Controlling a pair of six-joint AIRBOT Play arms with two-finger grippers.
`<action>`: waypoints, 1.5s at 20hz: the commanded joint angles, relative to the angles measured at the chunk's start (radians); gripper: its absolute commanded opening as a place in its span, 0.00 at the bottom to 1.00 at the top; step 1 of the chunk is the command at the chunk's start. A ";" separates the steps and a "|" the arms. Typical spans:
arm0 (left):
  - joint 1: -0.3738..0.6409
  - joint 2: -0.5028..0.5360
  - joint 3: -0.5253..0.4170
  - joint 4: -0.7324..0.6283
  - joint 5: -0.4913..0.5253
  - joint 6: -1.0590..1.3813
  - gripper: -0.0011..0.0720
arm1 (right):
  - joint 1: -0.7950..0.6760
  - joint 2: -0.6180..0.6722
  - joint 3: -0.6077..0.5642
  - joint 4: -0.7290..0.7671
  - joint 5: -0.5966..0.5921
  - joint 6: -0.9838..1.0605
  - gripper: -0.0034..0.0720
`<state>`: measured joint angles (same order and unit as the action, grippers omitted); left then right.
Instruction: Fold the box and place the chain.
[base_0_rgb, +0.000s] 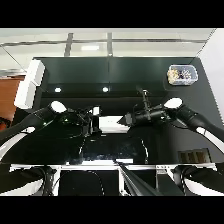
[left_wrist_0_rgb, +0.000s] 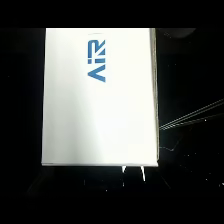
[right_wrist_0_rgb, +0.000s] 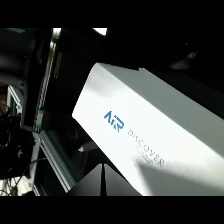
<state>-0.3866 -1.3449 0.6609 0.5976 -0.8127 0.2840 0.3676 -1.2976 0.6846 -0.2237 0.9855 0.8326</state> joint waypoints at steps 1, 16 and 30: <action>0.000 -0.001 0.000 0.000 0.000 0.000 0.57 | 0.034 -0.060 -0.008 0.073 -0.043 -0.007 0.07; 0.000 -0.001 0.000 0.000 0.000 0.000 0.57 | 0.047 -0.063 -0.008 -0.087 -0.134 0.061 0.07; 0.012 0.066 0.087 0.021 -0.064 -0.074 1.00 | -0.471 0.422 0.055 -0.406 0.307 0.168 0.07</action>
<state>-0.3820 -1.3102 0.7177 0.6033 -0.8520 0.2413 0.0299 -0.9829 0.7372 -0.4801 1.2098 0.9424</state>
